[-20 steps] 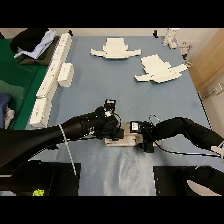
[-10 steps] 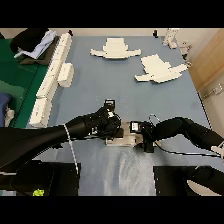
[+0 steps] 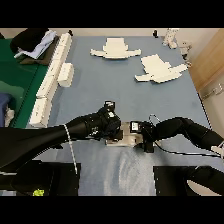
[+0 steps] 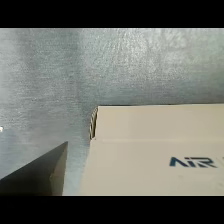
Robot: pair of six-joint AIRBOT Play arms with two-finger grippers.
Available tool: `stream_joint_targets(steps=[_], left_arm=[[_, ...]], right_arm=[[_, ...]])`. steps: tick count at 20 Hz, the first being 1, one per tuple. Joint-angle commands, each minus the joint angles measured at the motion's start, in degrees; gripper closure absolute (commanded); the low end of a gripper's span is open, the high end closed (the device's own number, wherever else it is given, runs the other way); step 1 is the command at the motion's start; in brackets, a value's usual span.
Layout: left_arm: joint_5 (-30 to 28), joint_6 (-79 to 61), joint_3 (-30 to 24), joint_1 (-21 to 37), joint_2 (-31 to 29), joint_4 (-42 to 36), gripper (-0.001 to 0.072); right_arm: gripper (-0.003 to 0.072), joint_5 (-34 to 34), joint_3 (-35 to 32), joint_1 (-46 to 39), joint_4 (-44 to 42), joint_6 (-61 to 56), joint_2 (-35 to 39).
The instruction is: Fold the box.
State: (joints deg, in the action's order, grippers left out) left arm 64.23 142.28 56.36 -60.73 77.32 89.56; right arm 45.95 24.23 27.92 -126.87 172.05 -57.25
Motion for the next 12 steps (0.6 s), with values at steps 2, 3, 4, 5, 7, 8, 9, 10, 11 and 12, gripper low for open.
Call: stream_joint_targets(steps=[2,3,4,5,7,8,9,10,11,12], left_arm=[[-0.2,0.1,0.1,0.0,0.0,0.0,0.0227],[-0.2,0.1,0.1,0.0,0.0,0.0,0.0243],[0.0,0.1,0.2,0.0,0.0,0.0,0.0243],[1.0,0.0,0.7,0.0,0.0,0.0,0.0243],[4.4,-0.8,3.0,0.0,-1.0,0.7,0.0242],[6.6,-2.2,4.5,0.0,-1.9,1.0,0.0242],[10.0,-3.5,6.5,0.0,-3.0,1.6,0.0242],[13.5,-4.3,8.5,0.0,-4.3,2.3,0.0242],[17.0,-6.0,10.4,0.0,-5.8,2.3,0.0243],[19.7,-6.6,11.9,0.0,-7.3,2.1,0.0243]], right_arm=[[0.0119,0.0,0.0,0.0,0.0,0.0,0.0],[0.012,0.0,0.0,0.0,0.0,0.0,0.0],[0.012,0.0,0.0,0.0,0.0,0.0,0.0],[0.012,0.0,0.0,0.0,0.0,0.0,0.0],[0.012,0.0,0.0,0.0,0.0,0.0,0.0],[0.012,0.0,0.0,0.0,0.0,0.0,0.0],[0.012,0.0,0.0,0.0,0.0,0.0,0.0],[0.0119,0.0,0.0,0.0,0.0,0.0,0.0],[0.012,0.0,0.0,0.0,0.0,0.0,0.0],[0.012,0.0,0.0,0.0,0.0,0.0,0.0]])
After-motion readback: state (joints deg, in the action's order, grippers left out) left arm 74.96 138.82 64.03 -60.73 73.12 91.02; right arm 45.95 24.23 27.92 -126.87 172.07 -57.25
